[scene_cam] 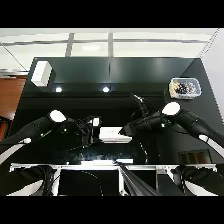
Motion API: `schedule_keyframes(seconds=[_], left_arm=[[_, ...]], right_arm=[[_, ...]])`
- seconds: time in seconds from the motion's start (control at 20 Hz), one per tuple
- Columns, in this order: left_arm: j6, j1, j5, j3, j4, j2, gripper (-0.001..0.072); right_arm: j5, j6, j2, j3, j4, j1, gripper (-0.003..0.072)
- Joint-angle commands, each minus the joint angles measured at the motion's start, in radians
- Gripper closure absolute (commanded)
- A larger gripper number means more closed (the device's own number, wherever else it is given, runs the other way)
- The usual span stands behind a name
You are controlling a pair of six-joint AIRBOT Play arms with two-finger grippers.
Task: Fold the box and place the chain.
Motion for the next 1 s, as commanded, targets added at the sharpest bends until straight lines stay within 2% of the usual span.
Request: schedule_keyframes(seconds=[0.0, 0.35, 0.5, 0.6, 0.7, 0.9, 0.95], left_arm=[[0.0, 0.0, 0.002, 0.0, 0.0, -0.001, 0.0222], [0.0, 0.0, 0.002, 0.0, 0.0, -0.001, 0.0222], [0.0, 0.0, 0.001, 0.0, 0.0, 0.0, 0.0221], [0.0, 0.0, 0.001, 0.0, 0.0, 0.0, 0.0221], [0.0, 0.0, 0.002, 0.001, 0.0, 0.005, 0.0175], [-0.006, 0.002, 0.0, 0.001, 0.002, 0.058, 0.0003], [-0.033, 0.002, 0.0, 0.001, 0.006, 0.083, 0.0003]], right_arm=[[-0.03, 0.011, -0.056, -0.005, -0.009, 0.021, 0.0674], [-0.088, 0.011, -0.066, -0.005, -0.031, 0.026, 0.0674], [-0.071, 0.01, -0.061, -0.004, -0.03, 0.023, 0.0673], [-0.012, 0.01, -0.044, 0.004, -0.031, 0.007, 0.0674], [0.08, 0.01, 0.002, 0.033, -0.031, -0.03, 0.0674], [0.228, 0.019, 0.181, 0.091, -0.032, -0.189, 0.0674], [0.246, 0.028, 0.231, 0.093, -0.037, -0.245, 0.0673]])
